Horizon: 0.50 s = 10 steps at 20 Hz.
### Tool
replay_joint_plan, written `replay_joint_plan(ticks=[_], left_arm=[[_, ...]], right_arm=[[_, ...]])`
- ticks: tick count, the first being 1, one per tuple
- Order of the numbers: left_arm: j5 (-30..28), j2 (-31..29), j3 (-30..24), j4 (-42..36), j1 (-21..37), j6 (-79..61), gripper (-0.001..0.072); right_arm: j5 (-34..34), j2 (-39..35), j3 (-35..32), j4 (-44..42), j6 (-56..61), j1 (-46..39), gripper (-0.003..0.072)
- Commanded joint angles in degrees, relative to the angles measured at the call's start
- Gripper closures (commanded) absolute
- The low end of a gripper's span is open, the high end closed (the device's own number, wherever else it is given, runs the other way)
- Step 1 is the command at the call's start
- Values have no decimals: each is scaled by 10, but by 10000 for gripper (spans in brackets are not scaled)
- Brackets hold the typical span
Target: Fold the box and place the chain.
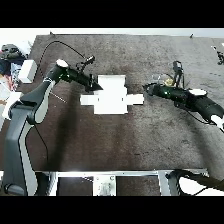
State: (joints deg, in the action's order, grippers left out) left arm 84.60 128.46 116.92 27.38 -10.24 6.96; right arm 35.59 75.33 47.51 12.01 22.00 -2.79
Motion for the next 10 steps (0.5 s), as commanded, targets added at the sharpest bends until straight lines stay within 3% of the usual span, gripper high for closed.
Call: replay_joint_plan(ticks=[1,10], left_arm=[[-50,-1,0,0,0,-96,699],[-79,1,-46,3,-1,-150,699]], right_arm=[[6,-10,0,19,1,-16,402],[5,-10,0,33,-18,3,402]])
